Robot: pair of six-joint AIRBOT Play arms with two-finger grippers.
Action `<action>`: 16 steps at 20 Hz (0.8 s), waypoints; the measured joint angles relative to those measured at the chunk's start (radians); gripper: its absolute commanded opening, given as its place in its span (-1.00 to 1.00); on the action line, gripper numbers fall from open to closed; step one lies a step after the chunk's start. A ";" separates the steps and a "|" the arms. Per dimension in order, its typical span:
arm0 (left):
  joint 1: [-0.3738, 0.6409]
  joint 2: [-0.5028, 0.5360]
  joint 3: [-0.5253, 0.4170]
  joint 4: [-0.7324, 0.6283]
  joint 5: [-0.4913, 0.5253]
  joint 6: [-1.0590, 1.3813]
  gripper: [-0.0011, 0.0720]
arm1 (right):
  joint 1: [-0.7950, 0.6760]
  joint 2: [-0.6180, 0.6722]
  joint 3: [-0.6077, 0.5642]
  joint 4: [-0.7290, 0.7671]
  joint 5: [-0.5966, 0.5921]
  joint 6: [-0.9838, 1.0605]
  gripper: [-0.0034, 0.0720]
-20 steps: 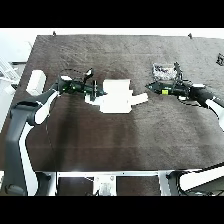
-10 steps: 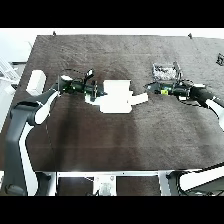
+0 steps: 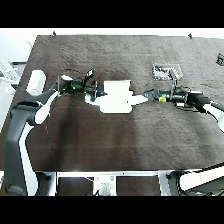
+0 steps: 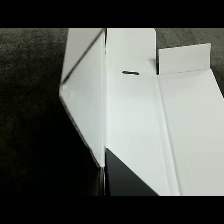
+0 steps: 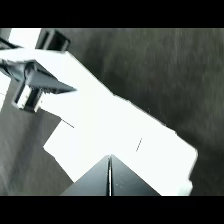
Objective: Fold the box and place the chain.
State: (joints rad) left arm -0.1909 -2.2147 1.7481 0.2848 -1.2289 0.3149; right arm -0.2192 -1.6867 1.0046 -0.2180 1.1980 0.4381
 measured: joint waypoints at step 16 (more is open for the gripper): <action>0.000 0.000 0.000 0.000 -0.005 -0.003 -0.91 | 0.119 0.213 -0.227 -0.062 -0.070 -0.441 0.53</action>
State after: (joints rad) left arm -0.1913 -2.2147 1.7481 0.2844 -1.2339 0.3122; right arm -0.1005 -1.4738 0.7776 -0.2798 1.1278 -0.0029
